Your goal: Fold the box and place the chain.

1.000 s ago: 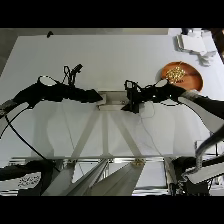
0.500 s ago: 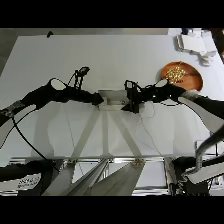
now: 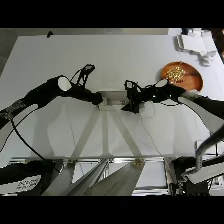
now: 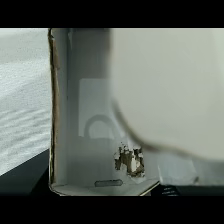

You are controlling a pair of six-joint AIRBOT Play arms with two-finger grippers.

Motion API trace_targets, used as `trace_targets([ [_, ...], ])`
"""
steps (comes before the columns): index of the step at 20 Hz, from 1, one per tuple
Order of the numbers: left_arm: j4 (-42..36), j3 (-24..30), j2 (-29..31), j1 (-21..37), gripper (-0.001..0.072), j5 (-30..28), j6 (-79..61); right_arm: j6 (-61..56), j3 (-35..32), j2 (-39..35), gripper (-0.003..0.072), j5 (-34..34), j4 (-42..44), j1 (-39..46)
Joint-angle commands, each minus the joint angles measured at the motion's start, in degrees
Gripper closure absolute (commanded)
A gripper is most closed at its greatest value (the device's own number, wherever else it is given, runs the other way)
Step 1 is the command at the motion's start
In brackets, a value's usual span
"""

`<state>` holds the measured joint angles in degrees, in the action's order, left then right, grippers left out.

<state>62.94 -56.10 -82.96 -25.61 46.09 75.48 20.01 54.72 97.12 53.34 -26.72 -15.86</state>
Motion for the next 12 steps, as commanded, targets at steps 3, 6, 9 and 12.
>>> trace_targets([
  [3,14.3,-4.5,-2.8,-5.3,0.0211,3.7,20.2,0.0,0.0,0.0,0.0253,0.0,0.0,0.0],
  [6,17.8,-7.5,-6.6,-8.0,0.0211,5.5,27.5,0.0,0.0,0.0,0.0253,0.0,0.0,0.0],
  [9,20.9,-11.2,-9.1,-9.9,0.0302,7.9,32.2,0.0,0.0,0.0,0.0253,0.0,0.0,0.0],
  [12,20.2,-12.2,-10.0,-10.4,0.0525,9.9,33.4,0.0,0.0,0.0,0.0253,0.0,0.0,0.0],
])
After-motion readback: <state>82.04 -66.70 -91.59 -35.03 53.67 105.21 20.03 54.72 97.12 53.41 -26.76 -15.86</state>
